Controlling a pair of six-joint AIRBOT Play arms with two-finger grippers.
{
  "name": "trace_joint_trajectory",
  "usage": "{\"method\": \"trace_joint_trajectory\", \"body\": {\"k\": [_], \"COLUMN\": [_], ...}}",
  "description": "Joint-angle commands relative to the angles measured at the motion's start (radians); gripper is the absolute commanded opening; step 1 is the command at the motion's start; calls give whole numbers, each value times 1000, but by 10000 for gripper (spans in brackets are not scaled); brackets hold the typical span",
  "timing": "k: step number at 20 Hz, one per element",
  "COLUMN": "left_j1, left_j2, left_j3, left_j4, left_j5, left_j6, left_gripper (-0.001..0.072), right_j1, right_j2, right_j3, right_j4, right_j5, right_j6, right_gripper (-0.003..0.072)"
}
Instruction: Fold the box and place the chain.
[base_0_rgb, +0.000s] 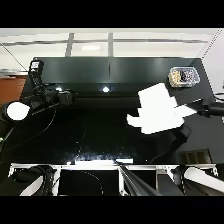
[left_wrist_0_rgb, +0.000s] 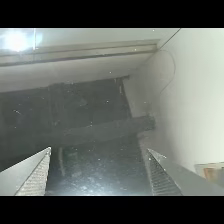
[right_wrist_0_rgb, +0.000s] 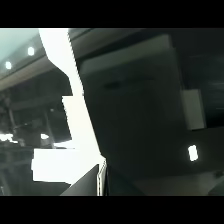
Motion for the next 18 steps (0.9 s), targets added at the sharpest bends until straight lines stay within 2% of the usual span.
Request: {"method": "trace_joint_trajectory", "body": {"k": [1,3,6,11,13,16,18], "left_j1": [0,0,0,16,34,78,91], "left_j2": [-1,-3,-16,-81,-119,-169,-205], "left_j3": [0,0,0,-5,-45,-150,-190], "left_j4": [-22,-21,-22,-117,-258,-507,-598], "left_j5": [-6,-29,-84,-316,-370,-394,-402], "left_j6": [1,1,1,2,70,257,363], "left_gripper": [708,708,708,708,708,708,708], "right_j1": [210,348,570,859,917,946,947], "right_j2": [184,237,283,296,296,296,296], "right_j3": [-198,-278,-377,-397,-397,-397,-397], "right_j4": [182,191,229,304,301,300,301], "right_j5": [-143,-197,-370,-531,-575,-589,-589], "right_j6": [-15,-23,-75,-268,-275,-275,-274], "right_gripper": [40,40,40,40,40,40,40]}}
